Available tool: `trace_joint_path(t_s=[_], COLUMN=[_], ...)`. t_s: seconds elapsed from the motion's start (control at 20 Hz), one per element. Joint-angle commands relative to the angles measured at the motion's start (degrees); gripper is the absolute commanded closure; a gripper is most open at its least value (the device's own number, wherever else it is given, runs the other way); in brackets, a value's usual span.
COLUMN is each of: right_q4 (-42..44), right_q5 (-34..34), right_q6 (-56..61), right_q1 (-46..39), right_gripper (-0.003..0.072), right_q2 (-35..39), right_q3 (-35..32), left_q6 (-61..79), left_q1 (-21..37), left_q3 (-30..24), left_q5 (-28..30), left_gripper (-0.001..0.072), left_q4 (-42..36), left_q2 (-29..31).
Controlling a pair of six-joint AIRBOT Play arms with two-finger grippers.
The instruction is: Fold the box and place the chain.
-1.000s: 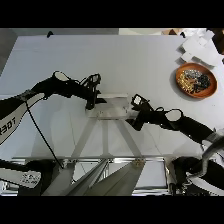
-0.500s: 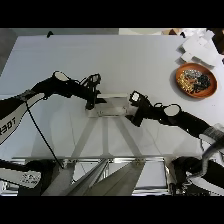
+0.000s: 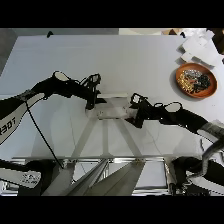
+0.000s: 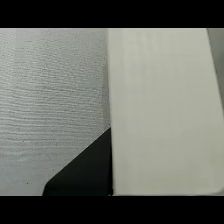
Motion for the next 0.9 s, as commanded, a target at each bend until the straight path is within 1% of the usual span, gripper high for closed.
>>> trace_joint_path(t_s=[0.0, 0.15, 0.35, 0.55, 0.75, 0.85], right_q4=[7.1, 9.07, 9.09, 9.07, 8.96, 8.98], right_q5=[0.68, -3.63, -3.82, -3.72, -1.81, 2.84], right_q6=[-5.92, -5.22, -5.42, -9.79, -11.78, -12.81], right_q1=[-0.11, -0.11, -0.11, -0.11, -0.37, -1.75], right_gripper=[-0.001, -0.001, -0.001, -0.001, -0.001, -0.001], right_q2=[-1.29, -1.29, -1.29, -1.31, -3.19, -5.57], right_q3=[0.11, 0.5, 1.01, 3.04, 4.46, 5.57], left_q6=[0.02, 0.02, 0.02, 0.02, 0.02, 0.02], left_q1=[-0.02, -0.02, -0.02, -0.02, -0.02, -0.02], left_q3=[0.0, 0.0, 0.0, 0.0, 0.0, 0.0], left_q5=[0.0, 0.02, 0.02, 0.0, 0.0, 0.0], left_gripper=[0.0696, 0.0696, 0.0696, 0.0696, 0.0696, 0.0696], left_q4=[0.0, 0.0, 0.0, 0.0, 0.0, 0.0], left_q2=[0.04, 0.04, 0.04, 0.04, 0.04, 0.04])
